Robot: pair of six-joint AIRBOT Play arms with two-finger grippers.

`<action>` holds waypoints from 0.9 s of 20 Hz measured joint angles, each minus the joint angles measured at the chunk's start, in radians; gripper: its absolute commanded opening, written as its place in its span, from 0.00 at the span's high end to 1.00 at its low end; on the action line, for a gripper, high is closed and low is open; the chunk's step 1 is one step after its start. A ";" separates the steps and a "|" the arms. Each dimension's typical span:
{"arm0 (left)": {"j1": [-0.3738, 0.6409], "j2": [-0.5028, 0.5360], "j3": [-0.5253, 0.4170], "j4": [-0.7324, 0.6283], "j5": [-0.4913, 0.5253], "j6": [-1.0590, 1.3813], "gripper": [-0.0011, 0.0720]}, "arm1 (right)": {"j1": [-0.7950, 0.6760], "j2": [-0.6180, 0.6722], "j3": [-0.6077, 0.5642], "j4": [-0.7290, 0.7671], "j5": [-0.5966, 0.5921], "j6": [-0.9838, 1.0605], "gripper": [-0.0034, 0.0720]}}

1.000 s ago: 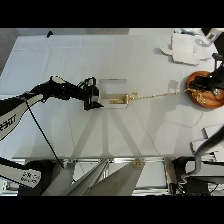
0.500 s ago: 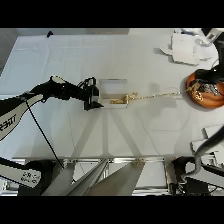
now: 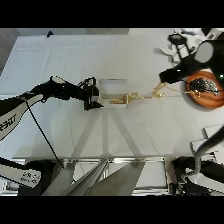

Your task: Fold the box and place the chain.

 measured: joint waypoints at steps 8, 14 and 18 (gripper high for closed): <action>0.000 0.000 0.000 0.000 0.000 0.000 0.77 | 0.271 0.000 0.000 0.018 -0.158 0.023 0.94; 0.000 0.000 0.000 0.000 0.000 0.000 0.77 | 0.395 0.000 0.000 0.090 -0.311 0.033 0.94; 0.000 0.000 0.000 0.000 0.000 0.000 0.77 | 0.437 -0.016 0.000 0.120 -0.357 0.033 0.94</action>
